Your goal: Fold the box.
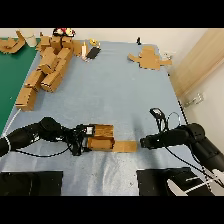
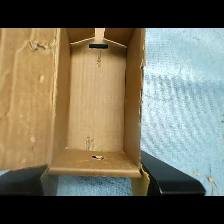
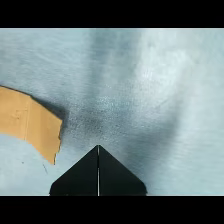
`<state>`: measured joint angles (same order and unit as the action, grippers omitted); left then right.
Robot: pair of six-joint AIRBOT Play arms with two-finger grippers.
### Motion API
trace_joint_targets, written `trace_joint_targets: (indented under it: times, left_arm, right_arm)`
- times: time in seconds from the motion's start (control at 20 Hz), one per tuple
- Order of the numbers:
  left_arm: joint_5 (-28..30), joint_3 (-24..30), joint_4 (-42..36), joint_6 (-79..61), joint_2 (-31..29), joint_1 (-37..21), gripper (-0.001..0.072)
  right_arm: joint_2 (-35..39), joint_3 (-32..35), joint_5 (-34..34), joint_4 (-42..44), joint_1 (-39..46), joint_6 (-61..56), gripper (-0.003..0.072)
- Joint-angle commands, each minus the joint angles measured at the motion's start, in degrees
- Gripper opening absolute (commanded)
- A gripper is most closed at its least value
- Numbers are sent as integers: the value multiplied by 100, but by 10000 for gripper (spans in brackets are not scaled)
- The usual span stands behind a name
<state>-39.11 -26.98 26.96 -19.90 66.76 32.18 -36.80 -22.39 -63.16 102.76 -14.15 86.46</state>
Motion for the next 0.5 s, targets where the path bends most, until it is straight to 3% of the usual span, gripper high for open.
trace_joint_targets:
  times: [0.0, 0.15, 0.45]
  left_arm:
    - [0, -4, 4, 0, 2, -2, 515]
    - [0, -4, 4, -2, 2, -2, 515]
    - [0, -4, 2, -2, 2, -2, 515]
  right_arm:
    - [-328, 409, 614, 1174, 186, 136, 2]
    - [-664, 459, 925, 1956, -68, 470, 2]
    - [-907, 457, 1445, 2286, -960, 295, 2]
